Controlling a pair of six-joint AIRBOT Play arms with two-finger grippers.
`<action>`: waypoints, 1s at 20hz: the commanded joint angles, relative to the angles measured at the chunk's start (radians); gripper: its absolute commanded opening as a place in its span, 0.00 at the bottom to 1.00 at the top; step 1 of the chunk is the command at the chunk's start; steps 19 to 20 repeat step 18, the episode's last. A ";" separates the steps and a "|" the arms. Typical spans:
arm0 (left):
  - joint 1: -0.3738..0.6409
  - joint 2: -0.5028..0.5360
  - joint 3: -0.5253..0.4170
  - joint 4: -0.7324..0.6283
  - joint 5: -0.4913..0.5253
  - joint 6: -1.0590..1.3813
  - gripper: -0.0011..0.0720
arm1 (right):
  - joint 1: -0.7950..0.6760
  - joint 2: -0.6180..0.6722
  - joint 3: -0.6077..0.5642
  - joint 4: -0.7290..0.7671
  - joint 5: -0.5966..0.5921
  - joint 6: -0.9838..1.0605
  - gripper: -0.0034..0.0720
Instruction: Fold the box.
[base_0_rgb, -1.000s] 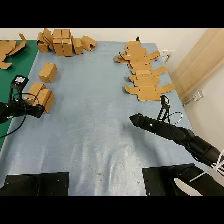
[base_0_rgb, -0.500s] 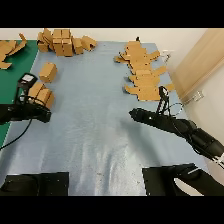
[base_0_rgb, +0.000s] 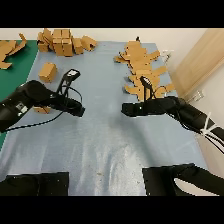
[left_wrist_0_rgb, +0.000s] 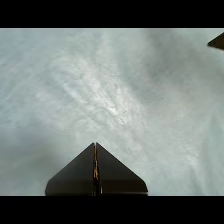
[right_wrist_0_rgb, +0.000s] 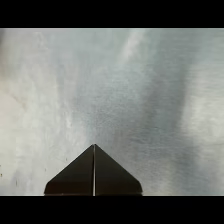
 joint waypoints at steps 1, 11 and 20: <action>-0.074 -0.101 0.046 -0.003 -0.009 -0.041 0.03 | 0.014 -0.085 0.073 -0.039 -0.094 -0.019 0.05; -0.075 -0.138 0.046 -0.018 -0.021 -0.057 0.03 | 0.046 -0.187 0.122 -0.016 -0.117 -0.050 0.05; -0.076 -0.138 0.046 -0.019 -0.021 -0.057 0.03 | 0.046 -0.187 0.121 -0.016 -0.119 -0.050 0.05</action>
